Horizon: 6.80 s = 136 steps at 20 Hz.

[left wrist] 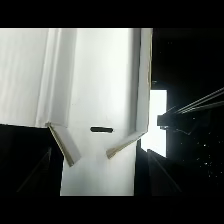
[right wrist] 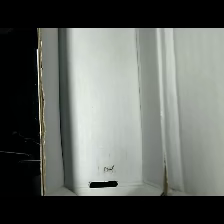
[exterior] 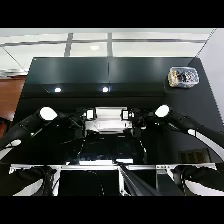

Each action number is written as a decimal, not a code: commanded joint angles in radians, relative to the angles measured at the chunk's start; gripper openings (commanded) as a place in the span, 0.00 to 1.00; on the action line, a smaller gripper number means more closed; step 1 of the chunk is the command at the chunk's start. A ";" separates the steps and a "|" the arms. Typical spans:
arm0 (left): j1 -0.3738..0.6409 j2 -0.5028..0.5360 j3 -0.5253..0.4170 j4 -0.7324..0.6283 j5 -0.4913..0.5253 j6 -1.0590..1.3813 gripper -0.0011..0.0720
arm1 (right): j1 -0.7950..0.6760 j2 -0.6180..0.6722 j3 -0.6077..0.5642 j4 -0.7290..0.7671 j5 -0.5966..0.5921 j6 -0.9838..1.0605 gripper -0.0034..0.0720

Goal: Fold the box and place the chain.

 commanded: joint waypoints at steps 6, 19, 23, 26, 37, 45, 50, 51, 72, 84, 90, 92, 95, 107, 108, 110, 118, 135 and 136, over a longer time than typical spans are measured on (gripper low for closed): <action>-0.083 -0.010 0.000 0.025 0.034 -0.038 0.23 | 0.000 0.000 0.000 0.000 0.000 0.000 0.31; -0.087 -0.009 0.000 0.011 0.044 -0.080 0.23 | 0.000 0.000 0.000 0.000 0.000 0.000 0.31; -0.012 -0.009 0.000 0.022 0.007 -0.154 0.23 | 0.000 0.000 0.000 0.000 0.000 0.000 0.31; -0.004 -0.010 0.000 0.022 0.010 -0.153 0.23 | 0.000 0.000 0.000 0.000 0.000 0.000 0.31; -0.010 -0.011 0.029 0.117 0.008 -0.212 0.24 | 0.000 0.000 0.000 0.000 0.000 0.000 0.31; -0.011 -0.034 0.029 -0.042 0.012 -0.045 0.48 | 0.000 0.000 0.000 0.000 0.000 0.000 0.31; -0.037 -0.052 0.045 -0.108 -0.016 -0.023 0.23 | 0.000 0.000 0.000 0.000 0.000 0.000 0.31; -0.037 -0.056 0.046 -0.131 -0.014 -0.023 0.23 | 0.000 0.000 0.000 0.000 0.000 0.000 0.31; -0.026 -0.030 0.124 0.079 -0.086 -0.344 0.05 | 0.000 0.000 0.000 0.000 0.000 0.000 0.31; 0.505 0.020 0.006 0.067 -0.369 -1.331 0.05 | 0.000 0.000 0.000 0.000 0.000 0.000 0.31; 0.432 -0.175 -0.013 -0.124 -0.323 -1.227 0.05 | 0.000 0.000 0.000 0.000 0.000 0.000 0.31; 0.364 -0.190 -0.002 -0.124 -0.275 -1.228 0.05 | 0.000 0.000 0.000 0.000 0.000 0.000 0.31; 0.286 -0.206 0.000 -0.123 -0.252 -1.235 0.05 | 0.000 0.000 0.000 0.000 0.000 0.000 0.31; 0.314 -0.211 0.128 -0.156 -0.454 -1.081 0.88 | 0.000 0.000 0.000 0.000 0.000 0.000 0.31; 0.314 -0.211 0.134 -0.174 -0.458 -1.081 0.88 | 0.000 0.000 0.000 0.000 0.000 0.000 0.31; 0.303 -0.211 0.137 -0.210 -0.458 -1.080 0.87 | 0.000 0.000 0.000 0.000 0.000 0.000 0.31; 0.215 -0.211 0.137 -0.214 -0.431 -1.108 0.65 | 0.000 0.000 0.000 0.000 0.000 0.000 0.31; -0.062 -0.211 0.354 0.256 -0.290 -1.664 0.65 | 0.000 0.000 0.000 0.000 0.000 0.000 0.31; -0.073 -0.211 0.361 0.284 -0.282 -1.693 0.65 | 0.000 0.000 0.000 0.000 0.000 0.000 0.31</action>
